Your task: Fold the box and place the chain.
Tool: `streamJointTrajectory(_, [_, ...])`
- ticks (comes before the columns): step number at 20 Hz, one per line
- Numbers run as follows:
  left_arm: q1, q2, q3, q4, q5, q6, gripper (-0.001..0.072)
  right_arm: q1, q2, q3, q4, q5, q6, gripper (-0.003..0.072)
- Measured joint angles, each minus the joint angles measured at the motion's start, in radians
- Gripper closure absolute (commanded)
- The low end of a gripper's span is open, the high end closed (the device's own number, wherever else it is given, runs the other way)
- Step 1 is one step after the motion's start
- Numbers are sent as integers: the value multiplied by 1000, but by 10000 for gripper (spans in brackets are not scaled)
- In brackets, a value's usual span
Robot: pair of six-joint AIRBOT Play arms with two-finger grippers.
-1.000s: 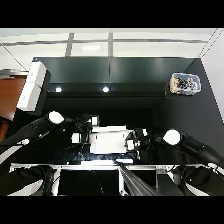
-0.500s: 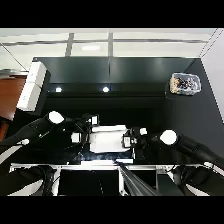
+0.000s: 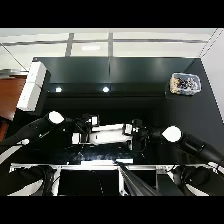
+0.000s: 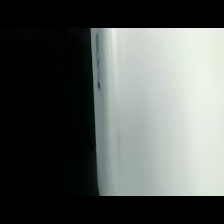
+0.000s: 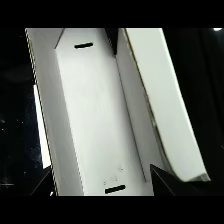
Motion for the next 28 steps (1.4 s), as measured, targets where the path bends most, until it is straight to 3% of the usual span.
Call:
streamJointTrajectory(10, [0, 0, 0, 0, 0, 1, 679, -60, 32, 3, -43, -9, 39, -14])
streamJointTrajectory(15, [0, 0, 0, 0, -1, 1, 679, -63, 10, 3, -34, 26, -48, -13])
streamJointTrajectory(22, [0, 0, 0, 2, 0, 1, 679, -100, -87, 21, 123, 91, -300, -14])
streamJointTrajectory(28, [0, 0, 0, 2, -3, 2, 679, -126, -175, 28, 209, 177, -400, -13])
